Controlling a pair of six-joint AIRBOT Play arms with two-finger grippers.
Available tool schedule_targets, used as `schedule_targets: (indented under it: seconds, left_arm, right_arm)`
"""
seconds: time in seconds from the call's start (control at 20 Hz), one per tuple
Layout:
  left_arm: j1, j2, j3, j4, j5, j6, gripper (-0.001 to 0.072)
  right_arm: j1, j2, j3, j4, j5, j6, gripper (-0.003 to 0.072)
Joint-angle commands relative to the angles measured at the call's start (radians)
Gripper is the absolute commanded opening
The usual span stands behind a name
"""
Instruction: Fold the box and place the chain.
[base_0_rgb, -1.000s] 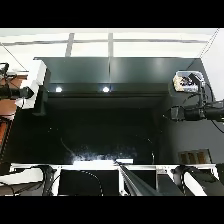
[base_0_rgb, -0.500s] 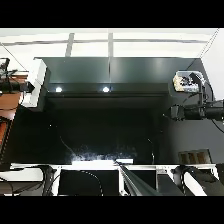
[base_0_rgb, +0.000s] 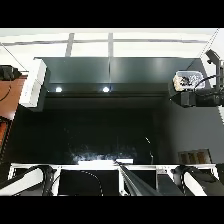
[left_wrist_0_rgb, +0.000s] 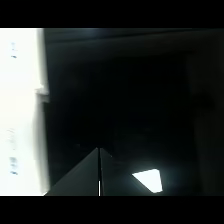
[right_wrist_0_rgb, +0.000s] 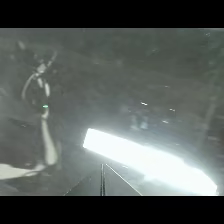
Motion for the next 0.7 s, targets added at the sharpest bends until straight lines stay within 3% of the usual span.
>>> schedule_targets:
  seconds: [0.0,0.25,0.35,0.65]
  left_arm:
    - [-0.13,0.184,-0.107,-0.02,-0.069,-0.138,0.0022]
    - [-0.384,0.492,-0.581,-0.068,0.27,-0.203,0.0025]
    - [-0.409,0.536,-0.703,-0.061,0.28,-0.204,0.0025]
    - [-0.405,0.548,-0.731,-0.06,0.257,-0.204,0.0026]
  right_arm:
    - [0.029,0.029,0.0,-0.161,-0.053,-0.018,0.0008]
    - [0.101,0.08,-0.249,-0.174,-0.472,0.029,0.0009]
    - [0.102,0.08,-0.325,-0.193,-0.586,0.008,0.001]
    - [0.102,0.082,-0.328,-0.211,-0.621,-0.023,0.0009]
